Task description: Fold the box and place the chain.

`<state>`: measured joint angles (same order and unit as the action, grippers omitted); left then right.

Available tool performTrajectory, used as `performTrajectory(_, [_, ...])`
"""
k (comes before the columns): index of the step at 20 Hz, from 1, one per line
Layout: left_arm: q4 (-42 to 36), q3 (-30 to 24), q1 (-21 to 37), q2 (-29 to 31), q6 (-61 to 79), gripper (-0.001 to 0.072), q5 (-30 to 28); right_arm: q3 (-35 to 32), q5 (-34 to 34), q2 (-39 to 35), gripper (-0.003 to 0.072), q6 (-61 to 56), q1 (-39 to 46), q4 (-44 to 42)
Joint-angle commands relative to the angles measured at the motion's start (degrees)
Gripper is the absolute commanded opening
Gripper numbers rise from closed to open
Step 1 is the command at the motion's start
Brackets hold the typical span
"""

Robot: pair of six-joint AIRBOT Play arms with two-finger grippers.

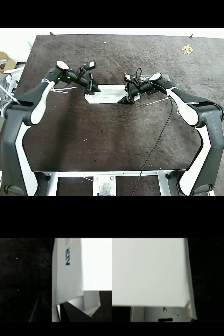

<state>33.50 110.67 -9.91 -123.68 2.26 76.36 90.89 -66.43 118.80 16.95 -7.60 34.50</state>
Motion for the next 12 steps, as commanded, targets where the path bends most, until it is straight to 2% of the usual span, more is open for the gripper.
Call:
performTrajectory(1, [0.0, 0.2, 3.5, 3.9, -6.1, 0.0283, 4.4, 0.0, 0.0, 0.0, 0.0442, 0.0, 0.0, 0.0])
performTrajectory(4, [-1.4, 0.1, 6.3, 5.3, -15.1, 0.0282, 11.7, 0.0, 0.0, 0.0, 0.0442, 0.0, 0.0, 0.0])
performTrajectory(7, [-1.4, -2.6, 4.8, 5.3, -17.4, 0.028, 16.0, 0.0, 0.0, 0.0, 0.0442, 0.0, 0.0, 0.0])
performTrajectory(8, [-1.4, -4.1, 3.6, 5.3, -17.2, 0.0166, 15.6, 0.0, 0.0, 0.0, 0.0442, 0.0, 0.0, 0.0])
performTrajectory(9, [-1.4, -5.6, 2.4, 5.3, -16.7, 0.0015, 14.7, 0.0, 0.0, 0.0, 0.0442, 0.0, 0.0, 0.0])
performTrajectory(12, [-1.7, -8.7, -1.7, 5.3, -16.6, 0.0018, 12.2, 0.0, 0.0, 0.0, 0.0442, 0.0, 0.0, 0.0])
